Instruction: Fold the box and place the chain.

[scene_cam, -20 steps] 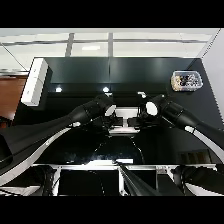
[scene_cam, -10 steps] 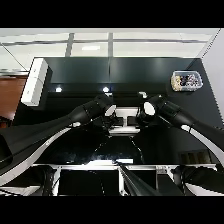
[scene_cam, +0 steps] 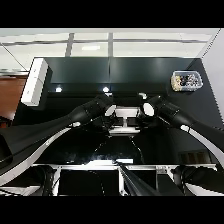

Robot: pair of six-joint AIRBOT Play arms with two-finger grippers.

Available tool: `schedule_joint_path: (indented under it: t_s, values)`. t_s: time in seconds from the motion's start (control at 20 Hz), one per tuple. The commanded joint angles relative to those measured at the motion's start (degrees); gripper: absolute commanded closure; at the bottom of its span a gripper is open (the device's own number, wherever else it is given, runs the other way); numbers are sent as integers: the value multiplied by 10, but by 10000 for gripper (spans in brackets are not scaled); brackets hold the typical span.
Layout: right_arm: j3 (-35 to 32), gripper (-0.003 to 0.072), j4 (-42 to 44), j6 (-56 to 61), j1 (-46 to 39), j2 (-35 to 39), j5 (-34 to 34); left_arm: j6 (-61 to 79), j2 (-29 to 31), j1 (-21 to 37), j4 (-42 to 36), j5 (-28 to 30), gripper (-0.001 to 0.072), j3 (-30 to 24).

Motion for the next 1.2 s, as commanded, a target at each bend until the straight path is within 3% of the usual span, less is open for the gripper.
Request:
schedule_joint_path:
  t_s: [0.0, 0.05, 0.15, 0.3, 0.45, 0.6, 0.7, 0.8, 0.95, 1.0, 1.05, 1.15]
  values:
    - [0, 675, 2, -2, 0, 1, -10, 0, 0, 0, 1, -1, 683, 0]
    - [0, 668, 2, -2, 0, 2, -12, 0, 0, 0, 0, -1, 683, 0]
    - [0, 329, 2, -2, -2, 10, -12, 0, 0, 0, 0, -1, 683, 0]
    - [0, 310, 0, -45, -13, 61, -7, 0, 0, 0, 0, -1, 683, 0]
    - [0, 310, -23, -92, -47, 168, 22, 0, 0, 0, 1, -2, 683, 0]
    - [0, 310, -160, -95, -118, 288, 44, 0, 0, 0, 1, 0, 683, 0]
    - [0, 310, -325, -94, -183, 316, 41, 0, 0, 0, 1, 0, 683, 0]
    - [-9, 310, -422, -94, -269, 304, -23, 0, 0, 0, 1, 0, 683, 0]
    - [-26, 308, -385, -68, -416, 253, -193, 0, 0, 0, 1, 0, 683, 0]
    - [-26, 89, -352, -54, -454, 217, -230, 0, 0, 0, 1, 0, 683, 0]
    - [-18, -30, -302, -70, -480, 176, -252, 0, 0, 0, 1, 0, 683, 0]
    - [45, -30, -196, -161, -506, 70, -237, 0, 0, 0, 1, 0, 683, 0]
